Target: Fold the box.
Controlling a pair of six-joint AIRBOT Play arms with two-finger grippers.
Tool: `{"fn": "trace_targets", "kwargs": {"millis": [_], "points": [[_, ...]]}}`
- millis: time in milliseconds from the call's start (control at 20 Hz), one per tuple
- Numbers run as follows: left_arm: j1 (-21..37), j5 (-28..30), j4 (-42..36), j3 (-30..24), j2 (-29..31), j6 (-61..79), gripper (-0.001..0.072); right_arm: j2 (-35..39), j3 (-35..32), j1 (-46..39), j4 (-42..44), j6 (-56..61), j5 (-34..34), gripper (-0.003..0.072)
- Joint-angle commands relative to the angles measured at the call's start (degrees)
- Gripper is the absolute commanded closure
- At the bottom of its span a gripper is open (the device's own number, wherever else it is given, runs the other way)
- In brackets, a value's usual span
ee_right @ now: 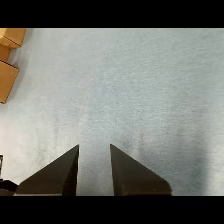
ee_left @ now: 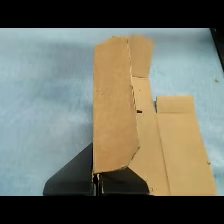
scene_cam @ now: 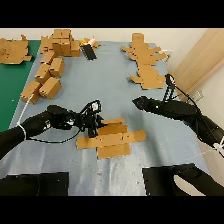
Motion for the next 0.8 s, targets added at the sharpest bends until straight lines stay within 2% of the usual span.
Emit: {"fn": "trace_targets", "kwargs": {"millis": [0,550,750], "points": [[0.0,-0.7,-6.0,0.5,-0.1,6.3,0.0696,0.0,0.0,0.0,0.0,0.0,0.0,0.0375],[0.0,-1.1,-4.5,0.4,-2.3,6.3,0.0696,0.0,0.0,0.1,0.0,0.0,0.0,0.0375],[0.0,-1.1,0.0,0.4,-2.4,3.7,0.0696,0.0,0.0,0.0,0.0,0.0,0.1,0.0375]]}}
